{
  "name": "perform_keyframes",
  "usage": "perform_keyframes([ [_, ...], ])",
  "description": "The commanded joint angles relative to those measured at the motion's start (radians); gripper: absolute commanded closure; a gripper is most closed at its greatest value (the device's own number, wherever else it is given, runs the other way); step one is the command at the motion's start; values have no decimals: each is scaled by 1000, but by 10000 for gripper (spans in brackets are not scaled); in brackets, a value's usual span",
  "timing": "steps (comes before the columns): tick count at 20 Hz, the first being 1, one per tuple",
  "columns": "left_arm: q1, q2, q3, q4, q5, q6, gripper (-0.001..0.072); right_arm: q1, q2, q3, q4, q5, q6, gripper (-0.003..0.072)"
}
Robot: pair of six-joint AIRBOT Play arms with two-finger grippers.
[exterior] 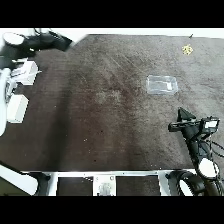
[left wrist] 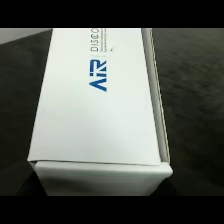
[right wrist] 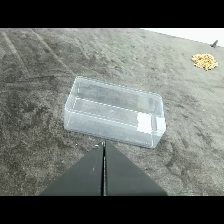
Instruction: Fold the box and place the chain.
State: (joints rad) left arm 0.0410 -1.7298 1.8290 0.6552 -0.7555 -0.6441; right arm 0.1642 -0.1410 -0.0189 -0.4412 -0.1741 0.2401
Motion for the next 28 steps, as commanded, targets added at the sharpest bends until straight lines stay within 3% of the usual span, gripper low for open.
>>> perform_keyframes([
  [1,76,80,-16,290,76,-327,706,1,0,-1,0,0,0,682],
  [4,118,102,-126,316,121,-383,707,1,0,-1,0,1,0,682],
  [8,127,156,-366,318,312,-388,707,1,0,-1,0,1,0,682],
  [11,129,142,-464,321,352,-383,707,1,0,-1,0,1,0,682],
  [16,129,89,-534,327,401,-369,706,1,-1,-1,0,1,0,682],
  [19,136,51,-537,326,377,-369,706,1,-1,-1,0,1,0,682],
  [23,145,19,-537,333,480,-346,704,1,-1,-6,1,1,0,682],
  [28,145,-32,-537,329,483,-298,703,1,-5,-8,0,1,0,682],
])
